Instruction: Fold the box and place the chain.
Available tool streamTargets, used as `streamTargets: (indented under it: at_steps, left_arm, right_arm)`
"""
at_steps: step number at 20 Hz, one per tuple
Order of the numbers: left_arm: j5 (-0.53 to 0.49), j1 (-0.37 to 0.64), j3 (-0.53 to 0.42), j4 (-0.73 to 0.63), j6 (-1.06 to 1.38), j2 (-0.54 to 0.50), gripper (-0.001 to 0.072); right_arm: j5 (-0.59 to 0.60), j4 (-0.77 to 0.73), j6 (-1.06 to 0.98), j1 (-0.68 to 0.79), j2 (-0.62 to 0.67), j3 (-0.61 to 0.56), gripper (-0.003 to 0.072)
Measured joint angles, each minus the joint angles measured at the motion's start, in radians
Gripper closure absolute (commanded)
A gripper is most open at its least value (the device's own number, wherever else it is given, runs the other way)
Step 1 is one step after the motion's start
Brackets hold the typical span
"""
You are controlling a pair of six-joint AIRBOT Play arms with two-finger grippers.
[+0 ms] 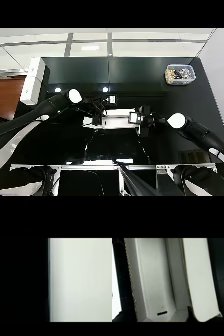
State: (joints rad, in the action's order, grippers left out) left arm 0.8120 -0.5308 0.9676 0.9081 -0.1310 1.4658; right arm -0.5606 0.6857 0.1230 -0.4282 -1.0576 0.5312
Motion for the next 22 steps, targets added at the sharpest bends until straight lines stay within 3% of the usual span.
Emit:
streamTargets:
  at_steps: [7,12,22]
  left_arm:
    - [0.001,0.0,0.0,0.0,0.0,0.0,0.0686]
    - [0.004,0.0,0.0,0.0,0.0,0.0,0.0685]
    - [0.01,-0.001,0.0,0.001,0.003,0.0,0.0685]
  right_arm:
    - [-0.033,-0.158,0.138,0.108,-0.034,0.02,-0.0017]
    - [-0.12,-0.263,0.251,0.133,-0.08,0.021,-0.0017]
    - [-0.196,-0.27,0.307,0.124,-0.171,0.022,-0.0017]
